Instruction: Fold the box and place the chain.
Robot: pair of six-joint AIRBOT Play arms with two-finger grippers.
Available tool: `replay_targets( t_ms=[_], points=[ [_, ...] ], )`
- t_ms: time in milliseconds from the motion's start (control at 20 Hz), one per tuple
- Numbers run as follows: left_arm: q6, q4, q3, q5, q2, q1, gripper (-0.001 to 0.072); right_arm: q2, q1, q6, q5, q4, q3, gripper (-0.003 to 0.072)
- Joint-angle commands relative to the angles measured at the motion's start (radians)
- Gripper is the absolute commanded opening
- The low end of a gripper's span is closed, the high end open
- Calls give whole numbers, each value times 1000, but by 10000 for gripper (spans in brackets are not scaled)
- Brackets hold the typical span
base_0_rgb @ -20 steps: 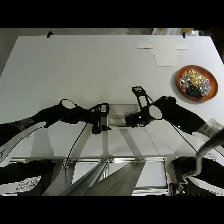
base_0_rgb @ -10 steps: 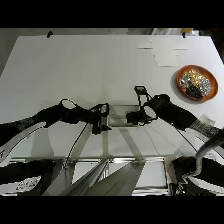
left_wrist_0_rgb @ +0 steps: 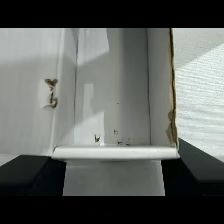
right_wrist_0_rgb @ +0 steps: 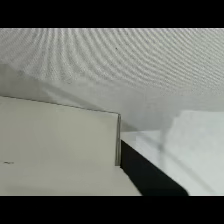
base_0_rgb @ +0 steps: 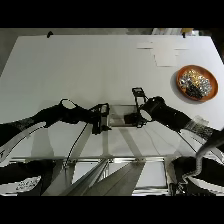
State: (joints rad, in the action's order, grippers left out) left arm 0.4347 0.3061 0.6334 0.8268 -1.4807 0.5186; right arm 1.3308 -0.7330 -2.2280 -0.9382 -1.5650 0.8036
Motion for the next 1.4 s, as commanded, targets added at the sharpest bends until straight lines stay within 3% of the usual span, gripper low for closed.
replay_targets(
  t_ms=[0, 150, 250, 450, 600, 700, 800, 850, 950, 1000, 1150, 1350],
  points=[
    [2, 0, 1, 0, 0, 0, 221, 2, -3, -2, 7, 3, 0, 16],
    [2, 0, 1, 0, 0, 0, 221, 2, -3, -1, 9, 3, 0, 14],
    [2, 0, 1, 0, 0, 0, 221, 2, -3, -2, 18, 3, 0, 119],
    [2, 0, 1, 0, 0, 0, 221, 2, -3, -25, 42, 2, 0, 127],
    [2, 0, 1, 0, 0, 0, 221, 3, -3, -24, 40, 2, 0, 115],
    [2, 0, 1, 0, 0, 0, 221, 6, -3, -24, 34, 3, 0, 14],
    [2, 0, 1, 0, 0, 0, 221, 7, -4, -20, 21, 6, 0, 14],
    [2, 0, 1, 0, 0, 0, 221, 7, -3, -8, 11, 6, 0, 42],
    [2, 0, 1, 0, 0, 0, 221, 3, -3, 90, -17, 5, 0, 311],
    [2, 0, 1, 0, 0, 0, 221, -4, -3, 129, -28, 2, 0, 363],
    [2, 0, 1, 0, 0, 0, 221, -63, -3, 175, -44, 1, 0, 367],
    [2, 0, 1, 0, 0, 0, 221, -225, -3, 345, -73, -1, 1, 427]
  ],
)
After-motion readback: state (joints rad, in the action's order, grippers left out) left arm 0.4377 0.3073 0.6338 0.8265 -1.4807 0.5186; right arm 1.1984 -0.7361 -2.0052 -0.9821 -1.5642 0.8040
